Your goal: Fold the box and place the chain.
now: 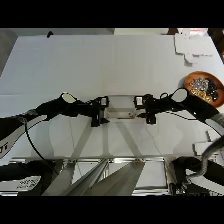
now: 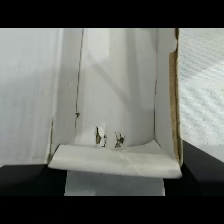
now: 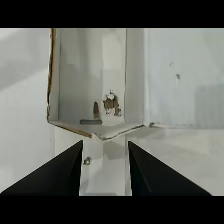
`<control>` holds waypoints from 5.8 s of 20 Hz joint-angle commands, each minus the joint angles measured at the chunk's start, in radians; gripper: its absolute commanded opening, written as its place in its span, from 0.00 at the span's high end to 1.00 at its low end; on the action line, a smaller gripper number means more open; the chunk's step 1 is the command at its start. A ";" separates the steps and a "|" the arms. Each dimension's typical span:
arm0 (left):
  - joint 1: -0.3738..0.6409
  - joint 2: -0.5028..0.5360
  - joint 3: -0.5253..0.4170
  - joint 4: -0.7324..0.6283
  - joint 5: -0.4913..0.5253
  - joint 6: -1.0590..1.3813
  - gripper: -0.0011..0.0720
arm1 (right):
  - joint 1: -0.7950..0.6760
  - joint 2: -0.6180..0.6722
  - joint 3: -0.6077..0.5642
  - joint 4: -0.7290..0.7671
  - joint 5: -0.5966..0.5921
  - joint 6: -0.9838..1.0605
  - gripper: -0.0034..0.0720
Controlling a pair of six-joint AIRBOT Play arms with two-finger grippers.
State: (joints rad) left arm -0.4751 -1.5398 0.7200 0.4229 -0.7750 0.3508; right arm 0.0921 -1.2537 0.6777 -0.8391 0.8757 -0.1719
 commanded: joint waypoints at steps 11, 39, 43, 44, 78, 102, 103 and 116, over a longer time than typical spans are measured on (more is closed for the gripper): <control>0.000 0.001 0.000 0.000 0.000 0.000 0.60 | 0.093 -0.034 -0.001 0.105 -0.053 -0.095 0.81; 0.000 0.001 0.000 0.000 0.000 0.000 0.60 | -0.320 0.351 -0.029 -0.341 0.139 1.126 0.95; 0.000 0.001 0.000 0.000 0.000 0.000 0.60 | -0.341 0.310 -0.136 -0.173 0.148 1.124 0.95; 0.000 0.001 0.000 0.000 0.000 0.000 0.60 | -0.341 0.288 -0.154 -0.122 0.148 1.110 0.95; 0.000 0.001 0.000 0.000 0.000 0.000 0.60 | -0.185 -0.040 -0.187 0.578 0.140 0.840 0.56; 0.000 0.002 0.000 0.000 0.000 0.000 0.60 | -0.087 0.098 -0.187 0.229 -0.095 1.036 0.57; 0.000 0.002 0.000 0.000 0.000 0.000 0.60 | -0.087 0.098 -0.186 0.234 -0.095 1.036 0.57; 0.000 0.002 0.000 0.000 0.000 0.000 0.60 | 0.051 0.098 -0.074 -0.052 -0.110 1.329 0.49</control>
State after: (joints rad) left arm -0.4751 -1.5391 0.7200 0.4229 -0.7750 0.3511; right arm 0.0898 -1.1564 0.5793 -0.7586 0.7887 1.0431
